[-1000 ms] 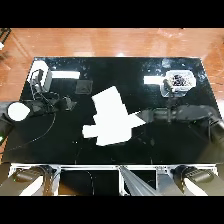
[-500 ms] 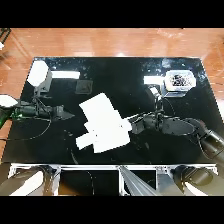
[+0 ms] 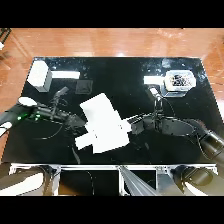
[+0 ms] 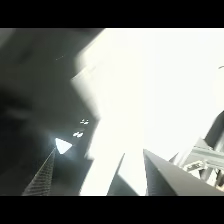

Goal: Fold the box and place the chain.

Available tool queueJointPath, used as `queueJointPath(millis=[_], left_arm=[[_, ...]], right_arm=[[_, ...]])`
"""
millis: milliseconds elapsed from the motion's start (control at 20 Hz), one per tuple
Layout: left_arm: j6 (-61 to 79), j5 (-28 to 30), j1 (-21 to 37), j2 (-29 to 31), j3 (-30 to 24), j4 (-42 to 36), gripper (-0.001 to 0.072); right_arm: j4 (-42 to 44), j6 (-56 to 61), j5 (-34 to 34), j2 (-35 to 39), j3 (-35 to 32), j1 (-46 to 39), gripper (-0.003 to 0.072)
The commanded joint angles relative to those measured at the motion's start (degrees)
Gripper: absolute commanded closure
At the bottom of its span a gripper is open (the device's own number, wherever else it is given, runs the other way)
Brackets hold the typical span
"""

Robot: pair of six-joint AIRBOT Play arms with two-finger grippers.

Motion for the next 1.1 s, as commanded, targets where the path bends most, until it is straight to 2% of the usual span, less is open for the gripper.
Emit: queueJointPath(millis=[0, 150, 200, 500, 800, 900, 1050], left_arm=[[12.66, 0.39, -5.16, -6.23, -0.09, -8.09, 0.0087], [17.2, 0.28, -6.67, -9.77, 0.09, -10.34, 0.009], [18.73, -0.24, -6.67, -10.45, 0.11, -10.75, 0.013], [21.14, -7.19, -6.58, -10.69, 0.94, -8.31, 0.0148], [21.11, -8.94, -6.58, -10.69, 2.67, -7.8, 0.0169], [20.81, -9.03, -6.58, -10.69, 2.67, -5.29, 0.0321], [20.68, -9.35, -6.6, -10.69, 2.67, -3.45, 0.0322]], right_arm=[[0.0, 1.2, -0.5, 0.07, -0.02, 0.04, 0.0661], [0.0, 1.31, -1.49, 0.07, -0.02, 0.04, 0.0661], [0.0, 1.33, -1.66, 0.07, -0.02, 0.04, 0.0661], [0.0, 1.33, -1.68, 0.07, -0.02, 0.04, 0.0661], [-0.02, 1.33, -1.68, 0.07, -0.02, 0.04, 0.0661], [-0.02, 1.33, -1.66, 0.07, -0.02, 0.04, 0.0661], [-0.02, 1.33, -1.66, 0.07, -0.02, 0.04, 0.0661]])
